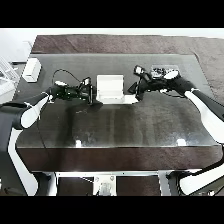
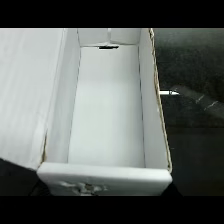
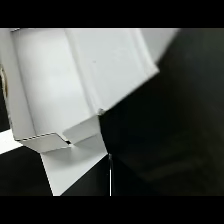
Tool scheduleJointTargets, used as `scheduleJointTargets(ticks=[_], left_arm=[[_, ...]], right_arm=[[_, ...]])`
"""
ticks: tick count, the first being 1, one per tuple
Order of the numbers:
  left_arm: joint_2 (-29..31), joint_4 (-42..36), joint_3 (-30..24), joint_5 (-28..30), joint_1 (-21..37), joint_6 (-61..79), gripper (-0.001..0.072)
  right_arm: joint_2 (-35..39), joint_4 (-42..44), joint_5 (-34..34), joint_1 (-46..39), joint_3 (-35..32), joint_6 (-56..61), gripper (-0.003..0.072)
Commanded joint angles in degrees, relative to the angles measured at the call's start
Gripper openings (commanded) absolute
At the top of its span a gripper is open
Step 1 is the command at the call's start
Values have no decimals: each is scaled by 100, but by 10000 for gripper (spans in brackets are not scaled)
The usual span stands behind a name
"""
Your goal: Fold the box and place the chain.
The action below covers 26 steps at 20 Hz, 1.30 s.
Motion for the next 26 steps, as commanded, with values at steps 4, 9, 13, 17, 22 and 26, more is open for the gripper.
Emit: scheduleJointTargets(ticks=[4,9,13,17,22,26], left_arm=[[2,2,0,2,4,2,231],[2,2,2,0,4,2,231],[2,2,2,2,4,2,231],[2,2,2,-2,4,2,232],[2,2,2,-4,4,2,231],[2,2,0,-2,4,0,231]], right_arm=[[407,-367,127,-901,17,3899,4],[295,-706,1012,-1425,-74,4787,4],[20,-767,1060,-1327,-179,4940,4],[-348,-758,1093,-1115,-177,5014,4],[-448,-671,903,-507,-164,5012,4],[-450,-546,721,-33,-15,5010,4]])
